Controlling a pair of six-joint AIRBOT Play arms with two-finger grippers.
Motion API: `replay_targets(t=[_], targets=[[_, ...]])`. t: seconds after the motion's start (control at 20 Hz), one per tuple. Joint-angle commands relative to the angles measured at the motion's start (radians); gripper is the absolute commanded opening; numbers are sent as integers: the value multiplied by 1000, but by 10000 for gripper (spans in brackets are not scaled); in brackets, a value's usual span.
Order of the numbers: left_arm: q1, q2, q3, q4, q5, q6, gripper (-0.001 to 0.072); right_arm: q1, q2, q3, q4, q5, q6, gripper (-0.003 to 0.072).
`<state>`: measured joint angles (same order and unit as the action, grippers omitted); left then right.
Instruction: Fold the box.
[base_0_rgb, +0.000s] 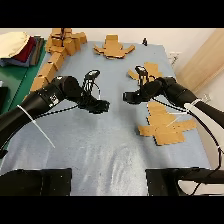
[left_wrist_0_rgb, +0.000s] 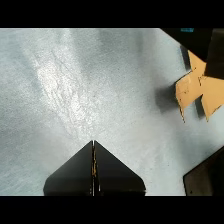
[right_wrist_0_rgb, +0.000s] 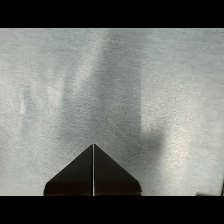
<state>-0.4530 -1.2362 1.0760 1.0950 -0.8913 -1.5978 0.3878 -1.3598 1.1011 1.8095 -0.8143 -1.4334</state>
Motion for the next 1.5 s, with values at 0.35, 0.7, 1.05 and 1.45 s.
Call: replay_targets(t=[0.35,0.7,1.05,1.45], targets=[[-1,0,1,0,0,0,15,0,0,1,0,0,0,5],[-1,0,1,0,3,0,15,0,0,1,1,2,0,5],[-3,-1,1,0,111,0,16,-33,5,54,-98,-183,32,8],[-2,-1,1,-76,121,12,682,-507,26,36,-716,-706,59,410]])
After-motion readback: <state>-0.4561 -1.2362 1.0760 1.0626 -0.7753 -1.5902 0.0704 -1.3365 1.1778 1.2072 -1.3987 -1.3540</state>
